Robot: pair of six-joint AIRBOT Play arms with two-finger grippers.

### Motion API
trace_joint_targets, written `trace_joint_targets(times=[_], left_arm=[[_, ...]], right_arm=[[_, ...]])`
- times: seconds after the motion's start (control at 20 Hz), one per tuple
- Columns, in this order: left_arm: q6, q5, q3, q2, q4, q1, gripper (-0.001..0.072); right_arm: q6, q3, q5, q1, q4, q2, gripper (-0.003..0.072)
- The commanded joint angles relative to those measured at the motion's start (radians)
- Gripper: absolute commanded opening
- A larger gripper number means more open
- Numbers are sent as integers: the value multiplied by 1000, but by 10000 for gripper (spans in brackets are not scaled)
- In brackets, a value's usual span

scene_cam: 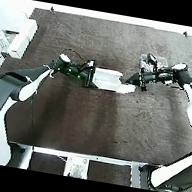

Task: Fold the box and place the chain.

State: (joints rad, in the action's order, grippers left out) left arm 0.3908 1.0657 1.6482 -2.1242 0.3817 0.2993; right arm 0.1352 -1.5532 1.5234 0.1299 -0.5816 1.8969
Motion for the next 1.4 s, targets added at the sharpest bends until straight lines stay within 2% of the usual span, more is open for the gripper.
trace_joint_targets(times=[0.0, 0.3, 0.45, 0.9, 1.25, 1.35], left_arm=[[2, 1, 1, 0, 0, 0, 479], [2, 1, 1, 0, 0, 0, 479], [2, 1, 1, 0, 0, 0, 479], [2, 1, 1, 0, 0, 0, 479], [2, 1, 1, 0, 0, 0, 479], [2, 1, 1, 0, 0, 0, 479]], right_arm=[[-39, 11, 3, -46, 99, -1, 17], [-59, 9, -228, -124, 103, 0, 16], [-132, 5, -338, -131, 79, 5, 15], [-196, -75, -380, -148, 9, 97, 15], [-207, -90, -369, -159, -44, 100, 15], [-215, -93, -332, -159, -78, 100, 15]])
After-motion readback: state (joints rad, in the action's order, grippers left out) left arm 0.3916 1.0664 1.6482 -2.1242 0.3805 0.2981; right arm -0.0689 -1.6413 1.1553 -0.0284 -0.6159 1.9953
